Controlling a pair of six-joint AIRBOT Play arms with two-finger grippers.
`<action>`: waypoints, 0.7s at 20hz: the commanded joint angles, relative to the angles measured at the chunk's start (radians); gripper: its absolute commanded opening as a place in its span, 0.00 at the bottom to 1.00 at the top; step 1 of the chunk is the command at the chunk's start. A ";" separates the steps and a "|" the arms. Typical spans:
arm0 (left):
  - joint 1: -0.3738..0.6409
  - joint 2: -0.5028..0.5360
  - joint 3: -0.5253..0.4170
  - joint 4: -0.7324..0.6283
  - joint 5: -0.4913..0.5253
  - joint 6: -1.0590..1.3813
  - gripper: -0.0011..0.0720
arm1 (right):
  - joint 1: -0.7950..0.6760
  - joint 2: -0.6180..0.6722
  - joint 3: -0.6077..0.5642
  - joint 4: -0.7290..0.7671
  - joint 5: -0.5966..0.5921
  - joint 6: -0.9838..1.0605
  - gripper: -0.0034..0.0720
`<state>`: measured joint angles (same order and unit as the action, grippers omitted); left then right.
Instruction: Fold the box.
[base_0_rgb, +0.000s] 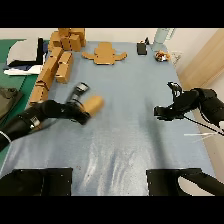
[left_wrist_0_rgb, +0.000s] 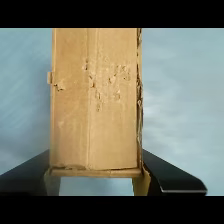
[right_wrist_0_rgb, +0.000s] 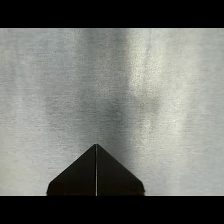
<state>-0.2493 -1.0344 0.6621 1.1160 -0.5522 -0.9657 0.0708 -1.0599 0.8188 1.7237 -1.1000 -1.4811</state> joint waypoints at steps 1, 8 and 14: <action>0.271 -0.017 0.004 0.208 -0.023 -0.282 0.66 | 0.000 0.000 0.001 0.000 0.000 0.001 0.05; 0.460 -0.216 0.151 0.204 -0.005 -0.308 0.66 | 0.000 0.000 0.000 0.001 0.000 0.001 0.05; 0.459 -0.476 0.413 0.140 0.017 -0.318 0.66 | 0.000 0.000 0.001 0.001 0.000 0.001 0.05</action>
<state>0.2035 -1.3987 0.9630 1.2892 -0.5419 -1.2739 0.0708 -1.0599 0.8188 1.7241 -1.1004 -1.4807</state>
